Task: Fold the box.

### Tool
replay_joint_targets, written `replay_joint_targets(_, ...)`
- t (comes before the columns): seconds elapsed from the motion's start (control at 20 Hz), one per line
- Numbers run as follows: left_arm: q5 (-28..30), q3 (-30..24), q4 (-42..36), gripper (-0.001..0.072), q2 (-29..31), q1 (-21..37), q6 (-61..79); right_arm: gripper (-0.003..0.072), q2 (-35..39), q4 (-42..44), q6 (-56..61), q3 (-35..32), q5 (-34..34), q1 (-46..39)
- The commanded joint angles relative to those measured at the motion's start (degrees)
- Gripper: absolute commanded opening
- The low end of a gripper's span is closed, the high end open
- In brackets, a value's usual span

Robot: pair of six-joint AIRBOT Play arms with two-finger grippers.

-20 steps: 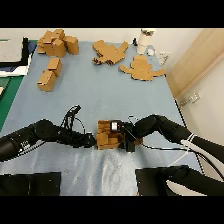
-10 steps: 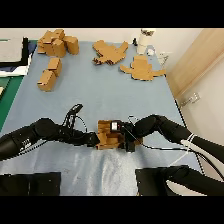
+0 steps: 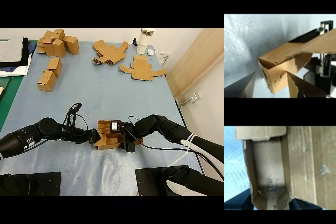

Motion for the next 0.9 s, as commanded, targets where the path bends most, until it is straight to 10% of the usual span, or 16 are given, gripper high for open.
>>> replay_joint_targets(0.0, 0.22, 0.96, 5.18, 0.0599, -0.13, -0.68, -6.71, 0.0478, -0.04, 0.00, 0.00, 0.00, 0.02, -0.02)
replay_joint_targets(0.85, -12.79, 19.12, 44.59, 0.0599, -12.22, -17.07, -50.88, 0.0478, -0.04, 0.00, 0.00, 0.00, 0.02, -0.02)
